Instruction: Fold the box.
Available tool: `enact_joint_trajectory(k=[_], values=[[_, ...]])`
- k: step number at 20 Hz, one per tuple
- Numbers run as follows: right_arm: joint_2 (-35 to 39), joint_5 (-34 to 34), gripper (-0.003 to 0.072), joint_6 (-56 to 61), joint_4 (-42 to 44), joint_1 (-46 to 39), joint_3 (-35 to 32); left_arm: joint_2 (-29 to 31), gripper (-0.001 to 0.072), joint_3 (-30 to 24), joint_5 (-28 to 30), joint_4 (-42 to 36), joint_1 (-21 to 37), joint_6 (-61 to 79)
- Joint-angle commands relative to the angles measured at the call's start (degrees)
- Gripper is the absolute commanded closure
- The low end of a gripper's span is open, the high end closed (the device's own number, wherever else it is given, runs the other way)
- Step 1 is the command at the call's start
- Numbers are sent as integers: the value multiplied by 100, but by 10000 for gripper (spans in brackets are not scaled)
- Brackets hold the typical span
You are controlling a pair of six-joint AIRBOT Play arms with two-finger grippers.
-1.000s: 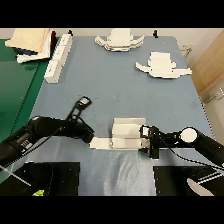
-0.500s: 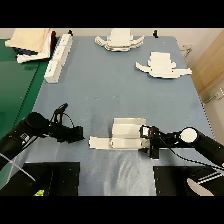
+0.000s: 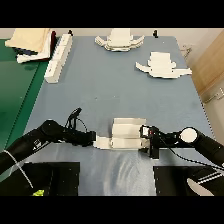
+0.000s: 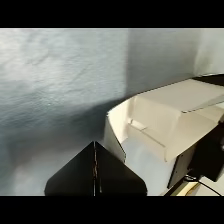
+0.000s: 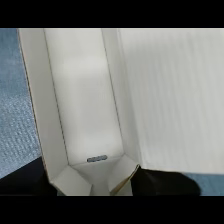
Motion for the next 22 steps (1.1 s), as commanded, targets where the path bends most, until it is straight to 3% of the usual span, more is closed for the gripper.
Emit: enact_joint_trajectory(k=[1, 8, 10, 16, 22], values=[[4, 2, 173, 2, 2, 4, -2, 4, 693, 105, 367, -610, -496, 83], [4, 2, 173, 2, 2, 4, -2, 638, 688, 435, 293, -730, -560, 111], [4, 2, 173, 2, 2, 4, -2, 584, 219, 426, 310, -730, -638, 44], [4, 2, 172, 2, 2, 4, -2, 118, 240, 446, 457, -728, -1113, 66], [4, 2, 173, 2, 2, 4, -2, 933, 241, 614, -72, -699, -313, 66]])
